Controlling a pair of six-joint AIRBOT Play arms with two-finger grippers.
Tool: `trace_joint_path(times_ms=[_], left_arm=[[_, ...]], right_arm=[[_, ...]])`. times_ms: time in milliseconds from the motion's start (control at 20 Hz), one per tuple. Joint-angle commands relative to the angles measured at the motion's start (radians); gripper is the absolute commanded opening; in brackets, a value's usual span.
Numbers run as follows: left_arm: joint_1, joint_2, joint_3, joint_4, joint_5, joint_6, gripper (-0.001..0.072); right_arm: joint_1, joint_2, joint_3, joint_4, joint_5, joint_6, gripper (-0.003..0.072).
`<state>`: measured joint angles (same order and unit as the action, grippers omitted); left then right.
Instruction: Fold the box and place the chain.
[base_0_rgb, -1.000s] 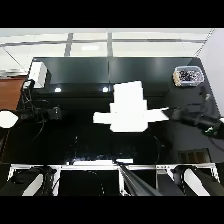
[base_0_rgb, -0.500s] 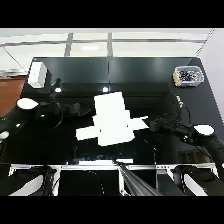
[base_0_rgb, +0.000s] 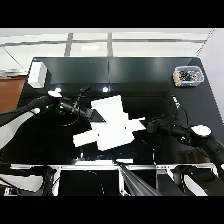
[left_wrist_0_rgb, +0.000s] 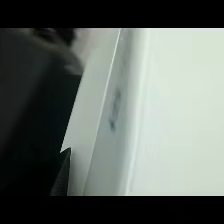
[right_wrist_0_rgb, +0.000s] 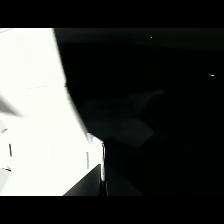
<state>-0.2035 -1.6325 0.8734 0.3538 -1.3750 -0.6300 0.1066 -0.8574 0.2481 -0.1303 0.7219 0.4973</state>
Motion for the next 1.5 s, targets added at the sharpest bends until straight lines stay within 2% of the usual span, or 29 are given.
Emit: trace_joint_path(times_ms=[0,200,300,350,400,450,550,650,700,750,850,950,1000,1050,1150,1200,1300,1450], left_arm=[[-0.003,-0.061,0.061,0.037,-0.14,0.077,0.0385],[-0.003,-0.061,0.095,0.123,-0.147,0.077,0.0326],[-0.003,-0.061,0.099,0.128,-0.149,0.079,0.0261],[-0.003,-0.061,0.099,0.139,-0.151,0.083,0.0257],[-0.003,-0.061,0.099,0.164,-0.152,0.084,0.0213],[-0.003,-0.061,0.099,0.192,-0.151,0.084,0.0207],[-0.005,-0.061,0.099,0.224,-0.145,0.087,0.0053],[-0.005,-0.06,0.099,0.214,-0.122,0.108,0.0027],[-0.005,-0.055,0.099,0.211,-0.097,0.108,0.0026],[-0.005,-0.045,0.099,0.211,-0.084,0.108,0.0026],[-0.006,-0.001,0.097,0.216,-0.068,0.108,0.0024],[-0.034,0.09,0.069,0.214,-0.027,0.112,0.0023],[-0.066,0.156,0.029,0.211,0.039,0.156,0.0023],[-0.101,0.223,-0.021,0.211,0.148,0.214,0.0024],[-0.172,0.327,-0.112,0.211,0.414,0.366,0.0029],[-0.2,0.344,-0.129,0.211,0.489,0.468,0.0028],[-0.236,0.331,-0.118,0.212,0.512,0.677,0.0028],[-0.261,0.287,-0.098,0.216,0.53,0.733,0.0028]], right_arm=[[0.002,0.001,0.0,0.003,0.008,0.0,0.0017],[0.002,0.001,0.0,0.003,0.01,0.0,0.0017],[0.002,0.001,0.0,0.002,0.011,0.0,0.0017],[0.002,0.001,-0.001,0.002,0.011,0.0,0.0017],[0.002,0.001,0.0,0.002,0.011,0.0,0.0017],[0.002,0.001,0.0,0.002,0.011,0.0,0.0017],[0.002,0.001,-0.001,0.0,0.011,0.0,0.0017],[0.002,0.001,0.0,-0.001,0.011,0.0,0.0043],[0.001,0.001,0.0,-0.002,0.011,0.0,0.039],[-0.013,0.001,0.013,-0.023,0.022,-0.001,0.0699],[-0.077,0.001,0.117,-0.179,0.143,0.005,0.0699],[-0.133,0.001,0.262,-0.314,0.305,0.0,0.0699],[-0.141,0.001,0.327,-0.388,0.362,-0.018,0.0699],[-0.14,0.001,0.381,-0.457,0.399,-0.04,0.0699],[-0.135,0.0,0.407,-0.5,0.39,-0.116,0.0698],[-0.134,-0.003,0.404,-0.51,0.376,-0.149,0.0698],[-0.103,-0.007,0.394,-0.566,0.351,-0.216,0.0698],[-0.012,-0.009,0.357,-0.655,0.284,-0.258,0.0698]])
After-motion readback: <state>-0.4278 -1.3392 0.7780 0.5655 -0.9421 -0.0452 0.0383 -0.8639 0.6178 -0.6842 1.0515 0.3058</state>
